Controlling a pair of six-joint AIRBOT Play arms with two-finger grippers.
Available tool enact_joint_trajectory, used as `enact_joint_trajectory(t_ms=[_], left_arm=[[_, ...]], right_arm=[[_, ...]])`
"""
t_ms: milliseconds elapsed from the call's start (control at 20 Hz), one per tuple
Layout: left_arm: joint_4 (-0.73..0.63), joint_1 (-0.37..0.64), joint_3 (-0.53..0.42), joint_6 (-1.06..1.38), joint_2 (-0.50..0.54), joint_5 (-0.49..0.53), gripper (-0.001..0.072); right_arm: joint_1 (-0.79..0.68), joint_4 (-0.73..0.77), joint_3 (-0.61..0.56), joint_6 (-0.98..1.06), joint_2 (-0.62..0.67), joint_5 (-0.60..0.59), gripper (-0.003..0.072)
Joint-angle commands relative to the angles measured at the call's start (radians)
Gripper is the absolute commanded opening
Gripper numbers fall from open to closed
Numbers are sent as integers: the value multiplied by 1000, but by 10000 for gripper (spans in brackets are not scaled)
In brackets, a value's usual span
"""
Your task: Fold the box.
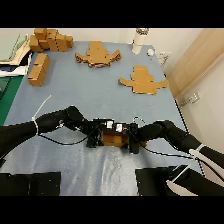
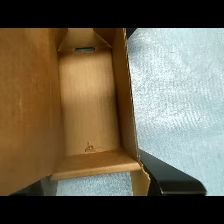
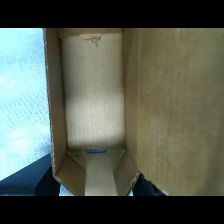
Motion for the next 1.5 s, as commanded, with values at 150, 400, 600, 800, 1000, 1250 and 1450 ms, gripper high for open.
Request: enact_joint_trajectory(t_ms=[150,400,600,800,1000,1250,1450], left_arm=[[0,0,0,0,0,0,420],[0,0,0,0,0,0,420],[0,0,0,0,0,0,420],[0,0,0,0,0,0,420],[0,0,0,0,0,0,420],[0,0,0,0,0,0,420],[0,0,0,0,0,0,420]], right_arm=[[0,-25,0,0,0,2,472],[0,16,0,0,6,-4,718],[-13,-20,13,96,61,10,718],[-16,-84,13,151,123,-55,718],[-16,-105,13,161,155,-109,718],[-16,-243,13,387,204,-179,716],[-16,-300,13,627,255,-280,711]])
